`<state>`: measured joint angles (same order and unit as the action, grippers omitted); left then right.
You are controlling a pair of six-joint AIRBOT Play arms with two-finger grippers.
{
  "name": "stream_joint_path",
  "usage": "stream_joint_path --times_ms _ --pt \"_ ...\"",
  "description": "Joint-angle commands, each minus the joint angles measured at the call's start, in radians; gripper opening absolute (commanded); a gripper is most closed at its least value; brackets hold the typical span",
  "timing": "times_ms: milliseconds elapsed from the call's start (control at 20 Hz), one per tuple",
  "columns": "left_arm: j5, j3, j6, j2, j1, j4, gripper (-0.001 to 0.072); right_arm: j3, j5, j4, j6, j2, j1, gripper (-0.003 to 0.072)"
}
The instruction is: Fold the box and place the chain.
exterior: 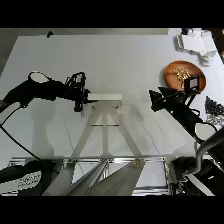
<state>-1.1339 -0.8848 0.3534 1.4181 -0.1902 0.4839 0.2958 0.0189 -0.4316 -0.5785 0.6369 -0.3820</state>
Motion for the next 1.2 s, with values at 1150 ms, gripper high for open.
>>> stream_joint_path --times_ms 1150 --pt "0.046 0.008 0.137 0.219 0.002 -0.109 0.0013 0.001 0.433 -0.377 0.005 -0.001 0.0 0.0501"
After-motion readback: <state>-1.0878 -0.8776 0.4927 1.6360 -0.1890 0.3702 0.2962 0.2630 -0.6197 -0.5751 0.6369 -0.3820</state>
